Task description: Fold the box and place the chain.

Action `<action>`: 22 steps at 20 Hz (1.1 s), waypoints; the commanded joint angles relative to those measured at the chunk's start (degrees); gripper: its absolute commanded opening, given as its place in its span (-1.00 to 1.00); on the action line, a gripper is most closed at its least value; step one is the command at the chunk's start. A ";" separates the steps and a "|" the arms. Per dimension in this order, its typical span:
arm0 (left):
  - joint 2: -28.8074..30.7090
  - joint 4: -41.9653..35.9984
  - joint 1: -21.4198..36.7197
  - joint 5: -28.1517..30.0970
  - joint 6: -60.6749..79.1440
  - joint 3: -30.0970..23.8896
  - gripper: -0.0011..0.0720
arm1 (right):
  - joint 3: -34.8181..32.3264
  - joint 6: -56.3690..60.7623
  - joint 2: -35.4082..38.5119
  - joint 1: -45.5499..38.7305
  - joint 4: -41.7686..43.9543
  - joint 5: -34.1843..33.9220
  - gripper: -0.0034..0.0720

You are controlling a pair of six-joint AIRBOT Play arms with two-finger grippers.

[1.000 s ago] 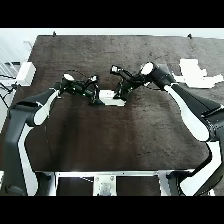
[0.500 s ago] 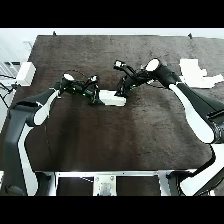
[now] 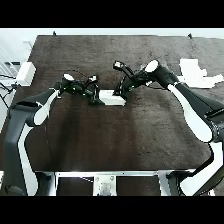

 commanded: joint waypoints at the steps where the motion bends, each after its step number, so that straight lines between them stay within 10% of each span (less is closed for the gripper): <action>1: 0.04 0.09 0.00 -0.13 0.42 0.07 0.29 | -1.97 -0.11 -1.03 -0.09 2.01 -1.27 -0.79; 13: 0.04 0.09 0.00 0.11 0.42 0.07 0.29 | -5.01 -7.63 -0.96 -4.39 22.32 -0.20 -0.89; 22: 0.04 0.09 0.00 0.26 0.42 0.07 0.29 | -10.29 -2.19 -3.37 -4.07 18.27 -1.16 -0.89</action>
